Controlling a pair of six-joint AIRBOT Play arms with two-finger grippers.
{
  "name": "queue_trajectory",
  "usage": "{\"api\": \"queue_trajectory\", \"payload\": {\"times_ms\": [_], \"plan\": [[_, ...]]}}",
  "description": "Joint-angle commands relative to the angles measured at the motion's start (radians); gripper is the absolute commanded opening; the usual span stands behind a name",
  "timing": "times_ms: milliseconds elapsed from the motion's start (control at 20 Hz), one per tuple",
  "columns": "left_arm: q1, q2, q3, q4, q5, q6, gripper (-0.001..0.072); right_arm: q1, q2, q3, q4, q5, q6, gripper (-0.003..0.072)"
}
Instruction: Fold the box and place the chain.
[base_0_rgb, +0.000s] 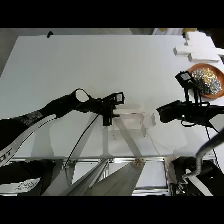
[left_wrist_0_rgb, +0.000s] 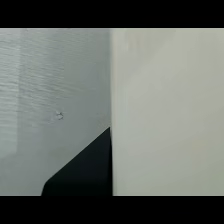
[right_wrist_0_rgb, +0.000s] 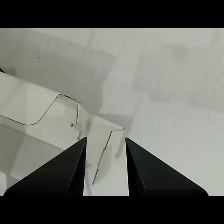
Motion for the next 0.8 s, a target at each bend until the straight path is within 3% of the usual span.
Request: {"api": "queue_trajectory", "payload": {"times_ms": [0, 750], "plan": [[-0.032, 0.011, 0.0, 0.027, 0.041, -0.01, -0.0002, 0.001, 0.0, 0.0, 0.0, 0.0, 0.0, 0.0277], [-0.061, 0.023, 0.0, 0.063, 0.072, -0.01, 0.0016, 0.0, 0.0, 0.0, 0.001, 0.004, -0.034, 0.0276]]}}
